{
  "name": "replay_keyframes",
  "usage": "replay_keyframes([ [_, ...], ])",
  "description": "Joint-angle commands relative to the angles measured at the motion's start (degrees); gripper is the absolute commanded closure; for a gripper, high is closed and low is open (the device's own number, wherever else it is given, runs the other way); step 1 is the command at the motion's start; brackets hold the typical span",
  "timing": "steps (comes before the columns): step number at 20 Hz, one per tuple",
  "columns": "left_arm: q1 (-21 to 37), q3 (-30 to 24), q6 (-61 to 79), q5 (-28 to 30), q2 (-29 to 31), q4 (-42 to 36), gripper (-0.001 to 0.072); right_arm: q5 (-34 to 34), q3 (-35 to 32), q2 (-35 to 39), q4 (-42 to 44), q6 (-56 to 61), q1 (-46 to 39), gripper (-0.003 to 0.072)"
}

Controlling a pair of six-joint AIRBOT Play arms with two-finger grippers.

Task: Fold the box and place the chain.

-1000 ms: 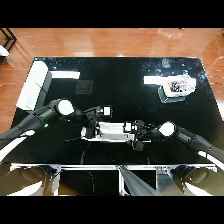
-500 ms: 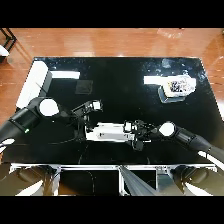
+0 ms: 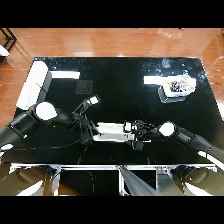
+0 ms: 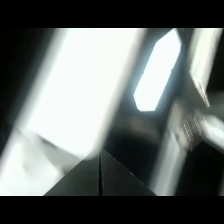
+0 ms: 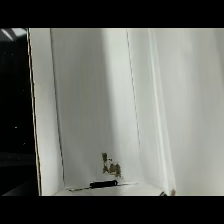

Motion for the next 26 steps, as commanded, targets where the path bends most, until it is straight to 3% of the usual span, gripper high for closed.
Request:
replay_keyframes([
  [1, -0.1, -2.6, -0.3, 19.3, -0.1, -6.7, 0.0688, 0.0, 0.0, 0.0, 0.0, 0.0, 0.0, 0.0158],
  [3, -0.1, -3.0, -0.3, 22.6, -1.3, -7.3, 0.0688, 0.0, 0.0, 0.0, 0.0, 0.0, 0.0, 0.0158],
  [12, -1.3, -3.0, -0.3, 21.3, -10.5, -6.7, 0.0688, 0.0, 0.0, 0.0, 0.0, 0.0, 0.0, 0.0158],
  [16, 1.8, -3.0, -0.4, 18.3, -5.0, -3.5, 0.0688, 0.0, 0.0, 0.0, 0.0, 0.0, 0.0, 0.0158],
  [20, 8.9, -3.1, -0.4, 4.9, 3.2, -0.7, 0.0686, 0.0, 0.0, 0.0, 0.0, 0.0, 0.0, 0.0158],
  [21, 10.4, -3.1, -0.2, 0.1, 4.2, -0.9, 0.0645, 0.0, 0.0, 0.0, 0.0, 0.0, 0.0, 0.0158],
  [22, 11.7, -3.1, 0.5, -4.7, 4.5, 0.3, 0.0444, 0.0, 0.0, 0.0, 0.0, 0.0, 0.0, 0.0158],
  [23, 12.3, -3.2, 0.5, -7.3, 4.3, 2.6, 0.0128, 0.0, 0.0, 0.0, 0.0, 0.0, 0.0, 0.0158],
  [24, 12.5, -3.6, 1.0, -8.0, 4.3, 6.0, 0.0067, 0.0, 0.0, 0.0, 0.0, 0.0, 0.0, 0.0158],
  [26, 12.2, -4.6, 7.8, -7.3, 4.3, 9.5, 0.0066, 0.0, 0.0, 0.0, 0.0, 0.0, 0.0, 0.0158],
])
